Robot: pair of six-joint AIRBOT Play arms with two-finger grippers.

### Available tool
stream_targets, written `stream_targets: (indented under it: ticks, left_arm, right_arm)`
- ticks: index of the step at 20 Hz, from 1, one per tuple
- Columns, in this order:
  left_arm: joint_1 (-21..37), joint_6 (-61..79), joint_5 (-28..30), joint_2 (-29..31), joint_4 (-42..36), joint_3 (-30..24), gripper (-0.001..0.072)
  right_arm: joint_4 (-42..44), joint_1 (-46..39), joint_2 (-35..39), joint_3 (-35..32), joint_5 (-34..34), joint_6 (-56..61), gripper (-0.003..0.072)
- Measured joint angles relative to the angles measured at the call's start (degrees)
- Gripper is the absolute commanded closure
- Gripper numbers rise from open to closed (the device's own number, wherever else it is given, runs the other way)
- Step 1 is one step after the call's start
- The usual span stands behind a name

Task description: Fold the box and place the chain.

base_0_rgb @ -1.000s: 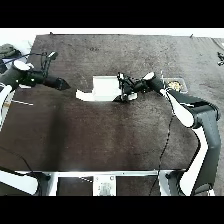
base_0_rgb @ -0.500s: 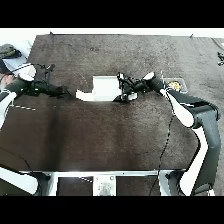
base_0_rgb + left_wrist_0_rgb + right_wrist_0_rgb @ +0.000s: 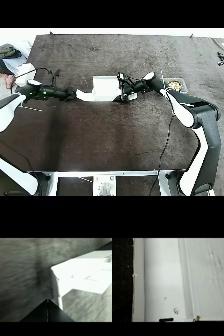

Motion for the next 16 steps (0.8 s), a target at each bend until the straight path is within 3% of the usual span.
stream_targets:
  ticks: [7, 8, 9, 16]
  left_arm:
    - [-2.9, 1.0, -0.9, -1.6, -4.6, 2.3, 0.0679]
    - [-3.0, 1.0, -1.7, -1.7, -4.7, 3.1, 0.0456]
    - [-3.2, 1.0, -2.1, -1.7, -4.9, 3.7, 0.0343]
    - [-4.9, 0.9, -3.7, -1.6, -5.7, 5.4, 0.0347]
  right_arm:
    - [0.0, 0.0, 0.0, 0.0, 0.0, 0.0, 0.0293]
    - [0.0, 0.0, 0.0, 0.0, 0.0, 0.0, 0.0293]
    - [0.0, 0.0, 0.0, 0.0, 0.0, 0.0, 0.0293]
    - [0.0, 0.0, 0.0, 0.0, 0.0, 0.0, 0.0294]
